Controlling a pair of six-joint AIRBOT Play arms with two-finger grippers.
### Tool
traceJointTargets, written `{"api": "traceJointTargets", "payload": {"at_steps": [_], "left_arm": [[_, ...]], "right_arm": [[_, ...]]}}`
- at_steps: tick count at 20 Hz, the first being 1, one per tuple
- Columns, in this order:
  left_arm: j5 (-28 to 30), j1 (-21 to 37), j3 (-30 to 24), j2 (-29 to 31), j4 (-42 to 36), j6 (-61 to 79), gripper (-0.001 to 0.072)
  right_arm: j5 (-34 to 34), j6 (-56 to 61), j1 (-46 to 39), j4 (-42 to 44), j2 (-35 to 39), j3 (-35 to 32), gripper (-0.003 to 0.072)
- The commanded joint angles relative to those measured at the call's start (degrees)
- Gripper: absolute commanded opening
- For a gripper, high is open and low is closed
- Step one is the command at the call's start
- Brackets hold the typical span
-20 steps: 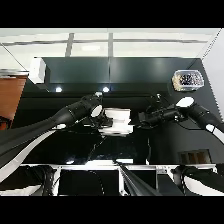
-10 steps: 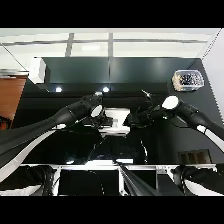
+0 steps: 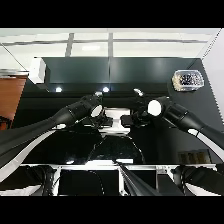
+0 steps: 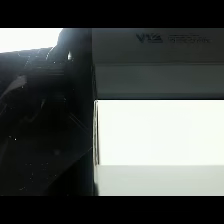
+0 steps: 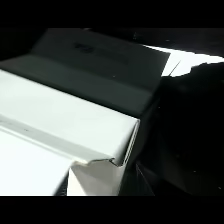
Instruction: Fold the box and place the chain.
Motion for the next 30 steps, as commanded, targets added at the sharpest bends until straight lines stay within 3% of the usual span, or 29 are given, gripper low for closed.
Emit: {"api": "traceJointTargets", "payload": {"at_steps": [1,3,6,13,14,15,18,19,20,22,25,26,27,29,30], "left_arm": [[0.0,0.0,0.1,0.0,0.0,0.0,0.0029],[0.0,0.0,0.1,0.0,0.0,0.0,0.0029],[0.0,0.0,0.1,0.0,0.0,0.0,0.0029],[0.0,0.0,0.1,0.0,0.0,0.0,0.0029],[0.0,0.0,0.1,0.0,0.0,0.0,0.0029],[0.0,0.0,0.1,0.0,0.0,0.0,0.0029],[0.0,0.0,0.1,0.0,0.0,0.0,0.0029],[0.0,0.0,0.1,0.0,0.0,0.0,0.0029],[0.0,0.0,0.1,0.0,0.0,0.0,0.0029],[0.0,0.0,0.1,0.0,0.0,0.0,0.0029],[0.0,0.0,0.1,0.0,0.0,0.0,0.0029],[0.0,0.0,0.1,0.0,0.0,0.0,0.0029],[0.0,0.0,0.1,0.0,0.0,0.0,0.0029],[0.0,0.0,0.1,0.0,0.0,0.0,0.0029],[0.0,0.0,0.1,0.0,0.0,0.0,0.0029]], "right_arm": [[0.0,10.3,4.7,-8.9,-1.8,2.5,0.0456],[1.1,12.3,6.3,-9.9,-3.8,3.9,0.0417],[5.1,18.3,7.9,-15.8,-5.7,5.0,0.0417],[7.2,22.3,9.2,-17.1,-8.4,8.2,0.0416],[7.4,22.8,9.2,-17.1,-8.4,8.2,0.0403],[7.5,23.0,9.2,-17.1,-8.4,8.2,0.0337],[8.1,24.1,9.2,-16.9,-8.8,8.2,0.0335],[8.2,24.2,9.2,-16.9,-8.8,8.2,0.0228],[8.2,24.0,9.2,-16.9,-8.8,8.2,0.0075],[8.2,24.0,9.2,-16.6,-8.8,8.2,0.0017],[8.2,24.0,9.2,-16.2,-8.8,8.2,0.0026],[8.2,24.0,9.2,-16.2,-8.8,8.2,0.0159],[8.2,24.0,9.2,-16.2,-8.8,8.2,0.0171],[8.2,24.0,9.2,-16.2,-8.8,8.2,0.0167],[8.1,24.0,9.2,-16.2,-8.8,8.2,0.0039]]}}
